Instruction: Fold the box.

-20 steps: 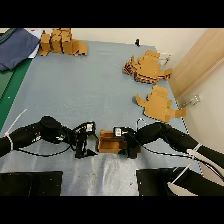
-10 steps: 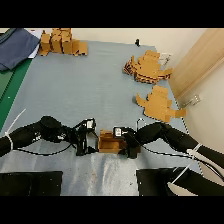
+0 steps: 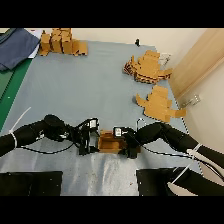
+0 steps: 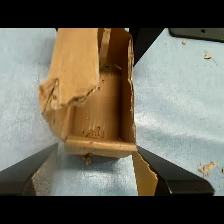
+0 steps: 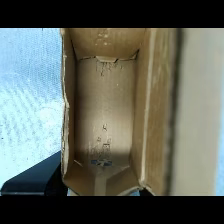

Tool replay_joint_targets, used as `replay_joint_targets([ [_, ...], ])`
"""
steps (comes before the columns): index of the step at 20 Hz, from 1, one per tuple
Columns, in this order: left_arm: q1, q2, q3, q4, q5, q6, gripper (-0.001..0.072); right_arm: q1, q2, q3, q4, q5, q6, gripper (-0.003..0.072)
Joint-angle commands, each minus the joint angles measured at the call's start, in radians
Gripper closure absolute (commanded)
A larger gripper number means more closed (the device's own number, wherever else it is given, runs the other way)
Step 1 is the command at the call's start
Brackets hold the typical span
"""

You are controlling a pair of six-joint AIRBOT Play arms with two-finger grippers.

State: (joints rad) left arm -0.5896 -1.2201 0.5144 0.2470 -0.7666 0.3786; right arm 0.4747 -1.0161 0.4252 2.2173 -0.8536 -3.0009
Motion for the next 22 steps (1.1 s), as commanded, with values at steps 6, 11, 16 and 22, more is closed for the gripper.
replay_joint_targets([
  [6,-0.024,-0.015,0.014,0.019,-0.055,0.003,0.0003,0.001,0.0,-0.001,0.0,0.0,0.0,0.0174],
  [11,-0.056,-0.015,0.017,0.057,-0.047,0.006,0.0004,0.001,0.0,-0.001,0.0,0.0,0.0,0.0174],
  [16,-0.055,-0.015,0.018,0.052,-0.031,-0.005,0.0004,0.001,0.0,-0.001,0.0,0.0,0.0,0.0174],
  [22,-0.08,-0.015,0.02,0.048,0.043,-0.05,0.0004,0.001,0.0,-0.001,0.0,0.0,0.0,0.0174],
])
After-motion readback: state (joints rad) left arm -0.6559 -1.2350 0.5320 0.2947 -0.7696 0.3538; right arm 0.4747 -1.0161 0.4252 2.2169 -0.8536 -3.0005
